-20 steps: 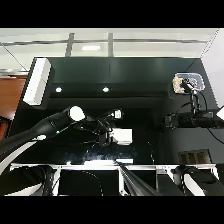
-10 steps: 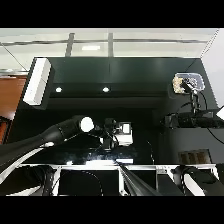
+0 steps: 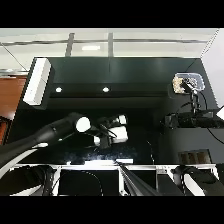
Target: Fold the box and place the chain.
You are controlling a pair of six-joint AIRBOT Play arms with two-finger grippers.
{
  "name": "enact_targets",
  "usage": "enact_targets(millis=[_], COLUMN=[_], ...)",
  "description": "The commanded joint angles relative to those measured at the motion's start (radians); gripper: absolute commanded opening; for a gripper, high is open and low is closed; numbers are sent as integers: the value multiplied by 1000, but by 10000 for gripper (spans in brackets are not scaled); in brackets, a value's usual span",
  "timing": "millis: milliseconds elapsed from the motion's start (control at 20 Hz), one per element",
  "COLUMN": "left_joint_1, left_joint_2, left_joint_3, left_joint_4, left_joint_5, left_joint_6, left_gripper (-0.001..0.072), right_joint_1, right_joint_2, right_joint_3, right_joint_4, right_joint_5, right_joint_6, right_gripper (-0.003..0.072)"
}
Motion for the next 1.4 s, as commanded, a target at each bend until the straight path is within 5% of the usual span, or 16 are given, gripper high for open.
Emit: enact_targets(millis=[0,250,550,700,850,1050,1350], left_joint_1=[137,536,1160,1376,1454,1419,1403], left_joint_2=[97,241,315,314,312,277,161], left_joint_3=[-2,-18,-55,-55,-55,-56,-55], left_joint_4=[335,500,441,339,220,145,111], left_joint_5=[-214,-471,-458,-408,-327,-225,-131], left_joint_6=[-436,-628,-619,-557,-370,-96,-72], left_gripper=[368,368,368,368,368,368,356], right_joint_1=[0,0,2,2,2,2,2], right_joint_2=[0,0,0,0,0,0,0], right_joint_3=[-1,-1,-1,-1,-1,-1,-1], right_joint_4=[0,0,0,0,0,0,0], right_joint_5=[0,0,-29,-48,-61,-89,-112], right_joint_6=[0,-1,-1,-1,-1,-1,-1], right_gripper=[12,12,12,12,12,13,12])
